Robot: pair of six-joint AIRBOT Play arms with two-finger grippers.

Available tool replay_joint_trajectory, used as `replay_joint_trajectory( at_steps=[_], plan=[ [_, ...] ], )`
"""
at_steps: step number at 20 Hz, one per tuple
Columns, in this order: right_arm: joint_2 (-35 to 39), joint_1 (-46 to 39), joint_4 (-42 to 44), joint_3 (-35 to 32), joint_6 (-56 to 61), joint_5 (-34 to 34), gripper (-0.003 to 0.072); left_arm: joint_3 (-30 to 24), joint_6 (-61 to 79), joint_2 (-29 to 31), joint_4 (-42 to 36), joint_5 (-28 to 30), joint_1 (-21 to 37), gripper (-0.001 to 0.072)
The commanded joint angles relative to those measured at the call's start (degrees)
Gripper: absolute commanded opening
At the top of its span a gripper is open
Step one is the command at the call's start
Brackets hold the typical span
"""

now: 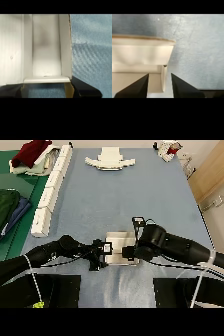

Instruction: Fold the box.

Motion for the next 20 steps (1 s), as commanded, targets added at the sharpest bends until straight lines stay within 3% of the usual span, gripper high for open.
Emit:
replay_joint_trajectory(
  at_steps=[1, 3, 4, 6, 7, 10, 13, 15, 16, 20],
  plan=[
    [6.58, -3.23, -3.17, 0.92, -0.13, -1.03, 0.0434, 0.04, -0.04, 0.02, 0.04, 0.0, -0.02, 0.0505],
    [9.25, -9.88, -7.08, 0.83, -3.82, -2.62, 0.0414, 0.04, -0.04, 0.02, 0.04, 0.0, -0.02, 0.0505],
    [9.66, -13.97, -7.08, 0.63, -6.51, -2.62, 0.0337, 0.04, -0.04, 0.02, 0.04, 0.0, -0.02, 0.0505],
    [8.46, -24.83, -4.5, 0.55, -15.82, -1.95, 0.0098, 0.04, -0.04, 0.02, 0.04, 0.0, -0.02, 0.0505],
    [6.99, -29.68, -2.84, 0.55, -20.63, -1.03, 0.0029, 0.04, -0.04, 0.02, 0.04, 0.0, -0.02, 0.0505],
    [-1.05, -42.38, 7.34, 0.57, -35.08, 5.31, 0.0006, 0.04, -0.04, 0.02, 0.04, 0.0, -0.02, 0.0505],
    [-11.26, -50.07, 38.29, 0.7, -59.54, 8.11, 0.0005, 0.04, -0.04, 0.02, 0.04, -0.04, -0.02, 0.0505],
    [-17.09, -51.56, 55.43, 1.53, -73.59, 2.95, 0.0005, 0.04, -0.04, 0.02, 0.04, 0.02, -0.02, 0.0505],
    [-19.47, -51.54, 59.63, 2.49, -76.96, -0.22, 0.0005, 0.04, -0.04, 0.02, 0.04, 0.0, -0.02, 0.0505],
    [-24.39, -49.75, 65.48, 6.32, -89.88, -15.98, 0.0004, 0.04, -0.04, 0.02, 0.04, -0.02, -0.02, 0.0505]
  ],
)
